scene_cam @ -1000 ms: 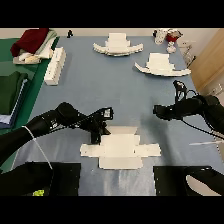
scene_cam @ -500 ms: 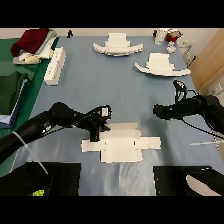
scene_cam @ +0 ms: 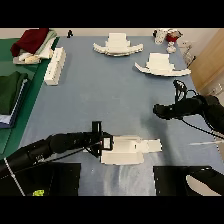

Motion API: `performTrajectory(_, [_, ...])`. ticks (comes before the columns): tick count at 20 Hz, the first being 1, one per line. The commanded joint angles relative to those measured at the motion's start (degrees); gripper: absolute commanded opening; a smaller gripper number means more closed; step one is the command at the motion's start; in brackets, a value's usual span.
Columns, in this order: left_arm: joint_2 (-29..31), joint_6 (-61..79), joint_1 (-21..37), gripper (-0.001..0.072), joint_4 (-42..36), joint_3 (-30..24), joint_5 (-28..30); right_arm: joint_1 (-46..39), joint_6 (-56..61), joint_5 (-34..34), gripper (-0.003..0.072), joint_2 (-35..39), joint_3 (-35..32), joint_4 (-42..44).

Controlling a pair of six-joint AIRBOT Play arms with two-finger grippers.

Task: Fold the box.

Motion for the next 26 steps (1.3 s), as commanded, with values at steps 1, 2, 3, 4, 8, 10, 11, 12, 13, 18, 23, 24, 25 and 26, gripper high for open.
performTrajectory(1, [-0.68, -1.29, -5.92, 0.0014, 0.26, -2.82, 10.84, 0.02, 0.00, 0.24, 0.0003, 0.02, 0.02, 0.04])
performTrajectory(2, [-1.40, -1.27, -5.90, 0.0015, 0.26, -2.82, 11.02, 0.02, 0.00, 0.20, 0.0003, 0.00, 0.02, 0.04])
performTrajectory(3, [-1.77, -1.27, -5.90, 0.0014, 0.26, -2.80, 11.23, 0.02, 0.00, 0.15, 0.0003, 0.00, 0.02, 0.04])
performTrajectory(4, [-1.84, -1.36, -5.90, 0.0015, 0.24, -2.71, 11.19, 0.02, 0.00, 0.17, 0.0003, 0.00, 0.02, 0.04])
performTrajectory(8, [-1.79, -6.67, -5.90, 0.0015, 0.26, -2.67, 8.76, 0.02, 0.00, 0.20, 0.0003, 0.00, 0.02, 0.04])
performTrajectory(10, [-1.79, -6.67, -5.88, 0.0014, 0.28, -2.12, 7.48, 0.02, 0.00, 0.22, 0.0003, 0.00, 0.02, 0.02])
performTrajectory(11, [-1.79, -6.67, -5.79, 0.0014, 0.31, -1.36, 7.48, 0.02, 0.00, 0.22, 0.0003, 0.00, 0.02, 0.02])
performTrajectory(12, [-1.81, -6.62, -5.07, 0.0014, 0.96, -0.26, 7.26, 0.02, 0.00, 0.22, 0.0003, 0.00, 0.02, 0.02])
performTrajectory(13, [-1.84, -6.43, -3.78, 0.0014, 2.08, 0.83, 7.17, 0.02, 0.00, 0.24, 0.0003, 0.00, 0.02, 0.02])
performTrajectory(18, [-4.48, -5.90, 9.46, 0.0014, 8.50, 7.67, -0.24, 0.02, 0.00, 1.97, 0.0003, 0.00, 0.02, 0.04])
performTrajectory(23, [-11.58, -3.67, 18.34, 0.0015, 8.46, 18.14, -18.36, 0.02, 0.00, 3.52, 0.0003, -0.02, 0.02, 0.09])
performTrajectory(24, [-13.73, -4.26, 20.06, 0.0014, 8.37, 20.76, -26.23, 0.02, 0.00, 4.02, 0.0003, -0.02, 0.02, 0.09])
performTrajectory(25, [-16.24, -6.12, 21.84, 0.0015, 7.96, 23.63, -33.88, 0.02, 0.02, 4.50, 0.0003, -0.02, 0.02, 0.09])
performTrajectory(26, [-18.53, -8.24, 23.41, 0.0014, 7.41, 26.03, -39.47, 0.02, 0.00, 5.14, 0.0003, -0.04, 0.02, 0.09])
